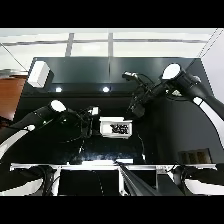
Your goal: Fold the box and place the chain.
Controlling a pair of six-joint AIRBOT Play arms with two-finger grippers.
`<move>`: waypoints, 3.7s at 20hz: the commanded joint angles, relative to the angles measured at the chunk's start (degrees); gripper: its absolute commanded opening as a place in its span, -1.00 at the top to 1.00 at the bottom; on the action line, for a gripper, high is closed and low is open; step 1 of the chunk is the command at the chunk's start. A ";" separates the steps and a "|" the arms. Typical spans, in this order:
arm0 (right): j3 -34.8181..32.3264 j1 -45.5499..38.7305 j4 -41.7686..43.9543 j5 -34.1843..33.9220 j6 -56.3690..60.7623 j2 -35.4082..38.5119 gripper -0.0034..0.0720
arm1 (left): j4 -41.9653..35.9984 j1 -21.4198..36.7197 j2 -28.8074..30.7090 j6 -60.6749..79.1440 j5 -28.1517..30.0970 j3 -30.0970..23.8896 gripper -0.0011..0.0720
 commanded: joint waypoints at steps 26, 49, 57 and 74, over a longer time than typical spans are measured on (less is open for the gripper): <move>0.09 6.71 -11.93 2.56 4.76 0.68 -1.00 | -0.13 0.07 0.00 -0.07 0.13 0.02 -0.22; 0.11 10.40 -19.12 -1.29 8.02 2.93 -0.22 | -0.13 0.07 0.00 -0.07 0.13 0.02 -0.22; 0.09 10.43 -19.08 -1.36 8.24 2.93 -0.06 | -0.13 0.07 0.00 -0.07 0.13 0.02 -0.22; -0.11 10.43 -19.10 -1.14 8.26 2.93 0.40 | -0.13 0.07 0.00 -0.07 0.13 0.02 -0.22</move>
